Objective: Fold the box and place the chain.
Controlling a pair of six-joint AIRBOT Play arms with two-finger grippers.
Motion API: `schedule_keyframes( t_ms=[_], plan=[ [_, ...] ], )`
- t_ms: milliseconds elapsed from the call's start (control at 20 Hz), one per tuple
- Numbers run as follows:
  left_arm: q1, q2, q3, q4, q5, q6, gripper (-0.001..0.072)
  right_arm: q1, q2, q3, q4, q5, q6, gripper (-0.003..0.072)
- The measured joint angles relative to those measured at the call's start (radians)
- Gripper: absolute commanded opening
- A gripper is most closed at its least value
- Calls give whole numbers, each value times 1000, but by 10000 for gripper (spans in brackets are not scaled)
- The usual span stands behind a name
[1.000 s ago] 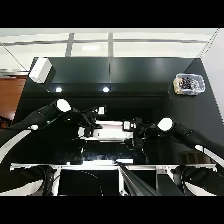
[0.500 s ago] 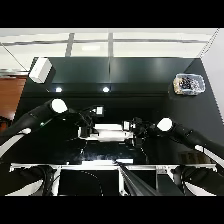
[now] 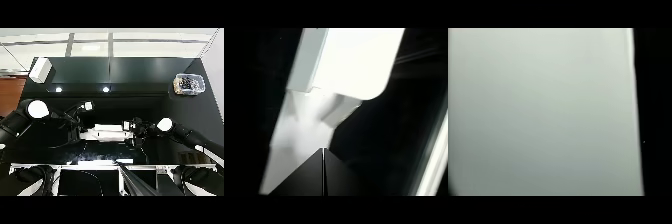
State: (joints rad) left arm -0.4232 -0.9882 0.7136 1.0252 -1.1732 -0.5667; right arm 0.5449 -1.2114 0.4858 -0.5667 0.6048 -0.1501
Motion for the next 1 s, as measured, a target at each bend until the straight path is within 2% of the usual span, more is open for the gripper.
schedule_keyframes(
  t_ms=[150, 300, 450, 550, 750, 1000],
  plan=[
    [1, 3, -26, -182, 0, -45, 24, 0, 0, 0, 0, 0, 0, 181],
    [1, -5, -44, -320, 151, -41, 24, 0, 0, 0, 0, 0, 0, 181],
    [1, -46, -51, -384, 308, -3, 24, 0, 0, 0, 0, 0, 0, 181],
    [1, -93, -53, -406, 365, 18, 24, 0, 0, 0, 0, 0, 0, 180],
    [-11, -200, -54, -397, 417, 37, 22, 0, 0, 0, 0, 0, 0, 180],
    [-64, -259, -43, -209, 486, -10, 23, 0, 0, 0, 0, 0, -1, 181]
  ],
)
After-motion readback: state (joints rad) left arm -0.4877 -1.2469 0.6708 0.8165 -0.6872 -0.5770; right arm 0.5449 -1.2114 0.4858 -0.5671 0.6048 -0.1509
